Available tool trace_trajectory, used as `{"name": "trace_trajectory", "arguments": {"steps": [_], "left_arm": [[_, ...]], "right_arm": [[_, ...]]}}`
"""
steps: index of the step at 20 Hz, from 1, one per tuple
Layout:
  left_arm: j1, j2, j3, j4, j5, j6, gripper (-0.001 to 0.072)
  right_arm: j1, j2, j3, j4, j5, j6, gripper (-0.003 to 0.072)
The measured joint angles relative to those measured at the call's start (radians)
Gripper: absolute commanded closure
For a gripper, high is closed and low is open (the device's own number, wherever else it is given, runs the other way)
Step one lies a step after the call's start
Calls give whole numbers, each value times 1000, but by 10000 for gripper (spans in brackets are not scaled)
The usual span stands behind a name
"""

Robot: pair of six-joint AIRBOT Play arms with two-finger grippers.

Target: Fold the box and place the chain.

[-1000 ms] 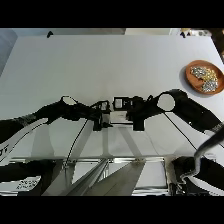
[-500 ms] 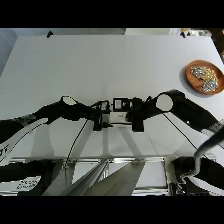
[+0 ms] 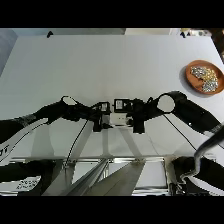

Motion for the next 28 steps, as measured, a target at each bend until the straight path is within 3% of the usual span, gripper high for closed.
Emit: {"name": "trace_trajectory", "arguments": {"steps": [2, 4, 6, 12, 28], "left_arm": [[0, 0, 0, -2, 3, -1, 502], [0, 0, 0, -3, 5, -3, 502], [0, 0, 0, -3, 6, -3, 502], [0, 0, 0, -4, 7, -3, 502], [0, 0, 0, -4, 8, -3, 502]], "right_arm": [[0, 16, 0, 7, -3, 0, 406], [0, 33, 0, 8, -8, -1, 552], [0, 45, 0, 9, -12, -3, 640], [0, 30, -1, 11, -21, -8, 670], [0, -58, -17, 14, -1, -9, 669]]}}
